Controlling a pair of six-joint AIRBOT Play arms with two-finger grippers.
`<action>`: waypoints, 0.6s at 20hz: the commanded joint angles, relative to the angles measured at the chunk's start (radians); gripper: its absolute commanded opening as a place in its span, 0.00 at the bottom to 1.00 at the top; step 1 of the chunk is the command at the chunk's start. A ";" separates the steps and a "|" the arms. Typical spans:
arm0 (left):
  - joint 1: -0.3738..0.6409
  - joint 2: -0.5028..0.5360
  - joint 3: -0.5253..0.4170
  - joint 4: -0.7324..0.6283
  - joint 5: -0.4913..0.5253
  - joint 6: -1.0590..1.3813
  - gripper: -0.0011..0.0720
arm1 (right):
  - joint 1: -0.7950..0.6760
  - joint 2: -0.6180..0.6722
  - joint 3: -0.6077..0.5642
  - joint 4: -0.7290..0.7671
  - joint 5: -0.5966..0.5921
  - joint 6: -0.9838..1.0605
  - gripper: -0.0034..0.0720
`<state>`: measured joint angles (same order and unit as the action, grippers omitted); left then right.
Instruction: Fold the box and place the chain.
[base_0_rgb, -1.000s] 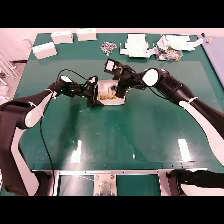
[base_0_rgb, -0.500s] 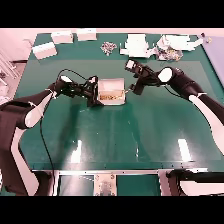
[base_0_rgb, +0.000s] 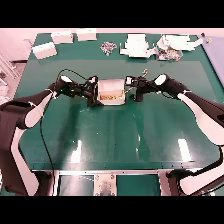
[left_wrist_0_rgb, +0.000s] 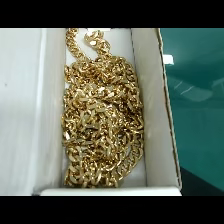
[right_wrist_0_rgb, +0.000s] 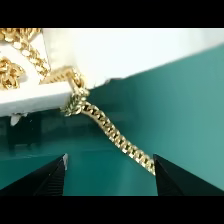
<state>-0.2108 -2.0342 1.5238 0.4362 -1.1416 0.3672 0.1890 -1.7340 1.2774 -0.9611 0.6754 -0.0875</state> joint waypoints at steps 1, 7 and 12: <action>0.001 0.000 0.000 0.000 0.000 0.000 0.88 | 0.010 -0.040 0.010 0.038 0.032 -0.095 0.86; 0.001 0.000 0.000 0.000 0.000 0.000 0.88 | 0.016 -0.068 0.029 0.067 0.034 -0.142 0.85; 0.001 0.000 0.000 0.000 0.000 0.000 0.88 | -0.015 -0.095 0.029 0.059 0.116 -0.180 0.36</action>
<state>-0.2108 -2.0342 1.5238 0.4366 -1.1416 0.3672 0.1886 -1.8126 1.3048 -0.8936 0.7391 -0.2329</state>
